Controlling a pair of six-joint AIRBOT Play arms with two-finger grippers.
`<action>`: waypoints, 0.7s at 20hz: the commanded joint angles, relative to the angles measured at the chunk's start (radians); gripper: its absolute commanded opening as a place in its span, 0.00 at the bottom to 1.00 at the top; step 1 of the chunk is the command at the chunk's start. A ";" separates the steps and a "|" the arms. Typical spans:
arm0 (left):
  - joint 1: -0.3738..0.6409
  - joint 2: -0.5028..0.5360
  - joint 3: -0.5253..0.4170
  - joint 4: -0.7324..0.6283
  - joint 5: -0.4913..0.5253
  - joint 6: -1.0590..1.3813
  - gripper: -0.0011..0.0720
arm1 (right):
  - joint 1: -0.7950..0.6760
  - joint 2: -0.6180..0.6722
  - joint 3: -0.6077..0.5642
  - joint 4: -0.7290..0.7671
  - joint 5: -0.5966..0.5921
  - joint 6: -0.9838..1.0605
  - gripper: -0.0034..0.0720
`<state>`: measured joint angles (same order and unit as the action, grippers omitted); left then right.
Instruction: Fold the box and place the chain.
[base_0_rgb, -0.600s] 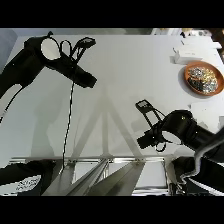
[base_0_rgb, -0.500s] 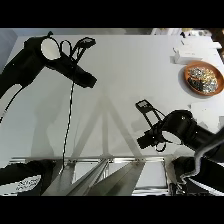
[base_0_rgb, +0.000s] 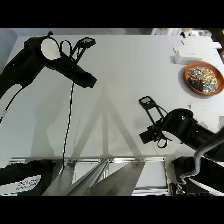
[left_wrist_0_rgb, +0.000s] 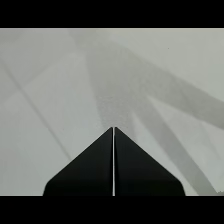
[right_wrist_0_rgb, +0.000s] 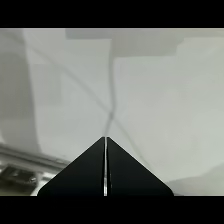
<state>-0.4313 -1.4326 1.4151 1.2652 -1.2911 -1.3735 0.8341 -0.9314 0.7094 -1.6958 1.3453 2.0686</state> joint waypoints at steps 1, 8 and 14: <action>0.000 0.000 0.000 0.000 0.000 0.000 0.03 | -0.125 0.000 0.000 -0.232 0.180 -0.092 0.06; 0.000 0.000 0.000 0.000 0.000 0.000 0.03 | -0.912 0.000 0.000 -0.485 0.062 -0.499 0.20; 0.000 0.000 0.000 0.000 0.000 0.000 0.03 | -1.246 -0.101 0.008 -0.565 -0.185 -0.510 0.81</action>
